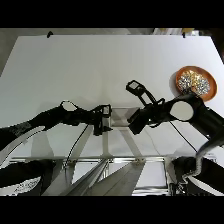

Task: Fold the box and place the chain.

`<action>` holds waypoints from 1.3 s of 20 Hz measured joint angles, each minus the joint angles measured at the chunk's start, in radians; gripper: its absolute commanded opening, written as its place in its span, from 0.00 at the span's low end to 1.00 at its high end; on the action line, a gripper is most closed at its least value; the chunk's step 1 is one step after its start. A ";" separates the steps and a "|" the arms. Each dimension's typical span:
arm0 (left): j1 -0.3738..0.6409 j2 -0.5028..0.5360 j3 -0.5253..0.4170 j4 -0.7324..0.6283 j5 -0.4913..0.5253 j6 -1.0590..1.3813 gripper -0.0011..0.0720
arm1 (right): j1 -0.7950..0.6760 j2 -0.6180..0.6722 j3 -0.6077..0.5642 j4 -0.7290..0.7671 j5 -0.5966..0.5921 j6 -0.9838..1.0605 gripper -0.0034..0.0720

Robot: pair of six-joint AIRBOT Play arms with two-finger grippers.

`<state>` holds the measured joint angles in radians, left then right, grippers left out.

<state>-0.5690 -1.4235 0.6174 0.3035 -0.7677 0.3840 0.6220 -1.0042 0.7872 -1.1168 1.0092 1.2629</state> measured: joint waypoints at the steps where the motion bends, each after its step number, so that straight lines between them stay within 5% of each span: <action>1: 0.000 0.000 0.000 0.000 0.000 0.000 0.44 | 0.001 -0.018 0.000 -0.004 -0.002 0.010 0.18; 7: 0.000 0.000 0.000 0.000 0.000 0.000 0.44 | 0.000 -0.058 0.008 -0.011 0.040 0.042 0.21; 15: 0.000 0.000 0.000 0.000 0.000 0.000 0.44 | -0.192 0.027 0.116 -0.132 0.257 0.108 0.06; 20: 0.000 0.000 0.000 0.000 0.000 0.000 0.44 | -0.317 0.025 0.071 -0.231 0.221 0.181 0.06; 21: 0.000 0.000 0.000 0.000 0.000 0.000 0.44 | -0.326 0.013 0.057 -0.244 0.203 0.191 0.09; 23: 0.000 0.000 0.000 0.000 0.000 0.000 0.44 | -0.340 -0.028 0.036 -0.261 0.156 0.209 0.48; 26: 0.000 0.000 0.000 0.000 0.000 0.000 0.44 | -0.348 -0.105 0.021 -0.264 0.086 0.249 0.48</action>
<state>-0.5690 -1.4235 0.6174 0.3035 -0.7677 0.3843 0.2745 -1.1095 0.8082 -1.3804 1.0950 1.5120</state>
